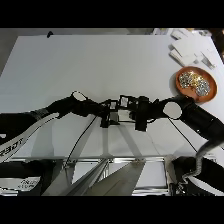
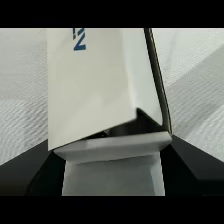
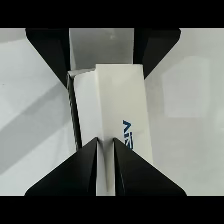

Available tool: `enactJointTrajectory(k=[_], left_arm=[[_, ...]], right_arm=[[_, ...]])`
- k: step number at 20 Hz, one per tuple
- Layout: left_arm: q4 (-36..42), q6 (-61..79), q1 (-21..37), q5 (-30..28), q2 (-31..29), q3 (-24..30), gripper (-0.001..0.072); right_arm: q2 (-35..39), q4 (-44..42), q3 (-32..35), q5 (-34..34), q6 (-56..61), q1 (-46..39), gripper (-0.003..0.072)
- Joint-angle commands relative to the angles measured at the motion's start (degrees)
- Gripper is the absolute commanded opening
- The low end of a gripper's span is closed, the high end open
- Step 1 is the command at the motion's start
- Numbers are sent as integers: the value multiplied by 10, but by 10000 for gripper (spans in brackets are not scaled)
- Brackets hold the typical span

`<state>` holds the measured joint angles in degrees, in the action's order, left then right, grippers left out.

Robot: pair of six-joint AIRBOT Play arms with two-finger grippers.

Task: Fold the box and place the chain.

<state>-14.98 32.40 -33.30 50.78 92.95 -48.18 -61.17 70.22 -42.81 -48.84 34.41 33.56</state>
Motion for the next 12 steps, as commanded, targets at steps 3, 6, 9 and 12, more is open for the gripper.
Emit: enactJointTrajectory(k=[3, 6, 9, 12], left_arm=[[0, 1, 0, 5, 0, 0, 85], [0, 1, 0, 4, 0, 0, 85], [0, 1, 0, 5, 0, 0, 85], [0, 1, 0, 4, 0, 0, 85]], right_arm=[[-9, -6, 1, -16, 0, 0, 85], [-9, -9, 2, -36, -3, 0, 106], [-9, -38, 2, -43, -20, 0, 257], [-9, -52, 1, -44, -19, 0, 346]])
